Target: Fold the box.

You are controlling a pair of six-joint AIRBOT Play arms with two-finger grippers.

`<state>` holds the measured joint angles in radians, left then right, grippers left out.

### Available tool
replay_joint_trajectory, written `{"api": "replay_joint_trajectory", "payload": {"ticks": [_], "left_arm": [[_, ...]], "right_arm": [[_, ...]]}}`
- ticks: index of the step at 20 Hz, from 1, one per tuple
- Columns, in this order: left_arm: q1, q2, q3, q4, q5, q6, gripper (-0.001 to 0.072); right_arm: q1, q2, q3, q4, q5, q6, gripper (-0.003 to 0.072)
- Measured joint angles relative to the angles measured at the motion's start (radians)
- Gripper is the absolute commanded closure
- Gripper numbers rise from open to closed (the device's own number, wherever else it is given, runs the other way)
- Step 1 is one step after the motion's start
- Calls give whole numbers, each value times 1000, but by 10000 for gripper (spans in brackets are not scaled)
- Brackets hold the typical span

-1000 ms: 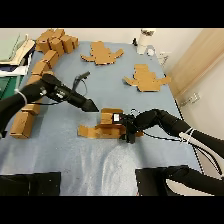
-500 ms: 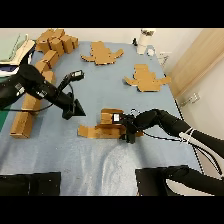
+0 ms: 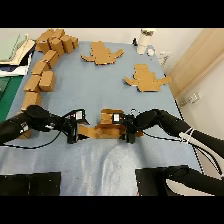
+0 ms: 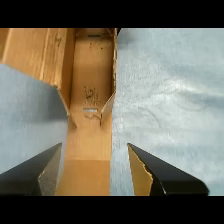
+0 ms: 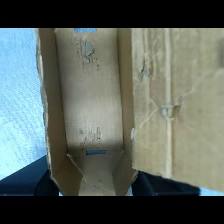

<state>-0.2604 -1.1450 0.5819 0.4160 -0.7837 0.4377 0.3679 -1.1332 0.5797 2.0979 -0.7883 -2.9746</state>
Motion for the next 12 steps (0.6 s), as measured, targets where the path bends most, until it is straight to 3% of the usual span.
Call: {"api": "replay_joint_trajectory", "payload": {"ticks": [5,7,9,11,12], "left_arm": [[-60,-74,19,-93,90,66,99],[-72,-103,30,-108,93,75,194],[-85,-129,39,-115,89,80,203],[-98,-153,50,-124,87,85,444],[-104,-164,56,-125,89,87,484]], "right_arm": [[0,0,0,0,0,0,115],[0,0,0,0,0,0,115],[0,0,0,0,0,0,114],[0,0,0,0,0,0,115],[0,0,0,0,0,0,114]]}}
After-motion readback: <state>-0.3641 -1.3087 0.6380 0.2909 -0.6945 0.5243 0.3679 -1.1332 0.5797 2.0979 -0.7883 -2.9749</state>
